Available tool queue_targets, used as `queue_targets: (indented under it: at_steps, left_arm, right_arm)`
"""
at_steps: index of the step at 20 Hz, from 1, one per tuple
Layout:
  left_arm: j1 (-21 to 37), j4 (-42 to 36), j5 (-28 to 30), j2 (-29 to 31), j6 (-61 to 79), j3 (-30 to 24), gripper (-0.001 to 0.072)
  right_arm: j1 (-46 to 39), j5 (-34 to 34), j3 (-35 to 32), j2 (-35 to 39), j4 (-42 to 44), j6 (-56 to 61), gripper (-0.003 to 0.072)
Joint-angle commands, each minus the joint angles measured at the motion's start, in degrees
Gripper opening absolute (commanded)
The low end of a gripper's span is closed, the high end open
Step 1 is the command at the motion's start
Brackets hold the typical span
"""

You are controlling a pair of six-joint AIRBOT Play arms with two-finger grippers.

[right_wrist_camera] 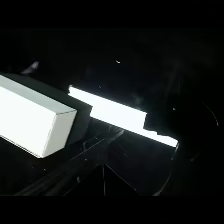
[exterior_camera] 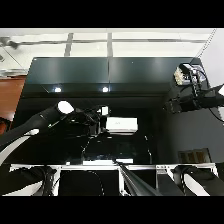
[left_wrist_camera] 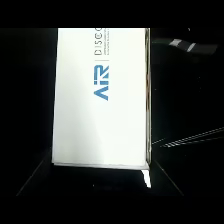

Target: Fold the box and place the chain.

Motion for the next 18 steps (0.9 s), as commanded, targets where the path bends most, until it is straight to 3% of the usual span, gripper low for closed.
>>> queue_targets:
  at_steps: [1,5,10,13,15,18]
  left_arm:
    - [-0.1,3.7,-1.9,6.5,-9.4,0.3,0.0717]
    - [-4.3,3.5,-3.4,5.9,-14.6,6.0,0.0713]
    - [-9.7,3.6,-1.7,-8.4,-21.3,18.8,0.0714]
    - [-10.0,4.7,-6.9,-15.2,-27.0,24.9,0.0714]
    - [-10.1,6.0,-11.0,-17.5,-28.2,26.9,0.0715]
    - [-10.1,7.2,-12.1,-17.8,-28.2,27.0,0.0715]
  right_arm:
    - [-0.8,0.4,0.0,1.0,-0.9,0.7,0.0011]
    - [-0.8,-3.5,0.0,1.0,-0.9,0.7,0.0012]
    - [-0.8,-5.6,0.0,1.0,-0.9,0.8,0.0012]
    - [-0.8,-5.5,0.0,1.0,-1.2,0.8,0.0012]
    - [-0.9,-5.6,0.0,1.0,-1.4,0.8,0.0012]
    - [-0.9,-5.8,0.0,1.0,-1.4,0.8,0.0012]
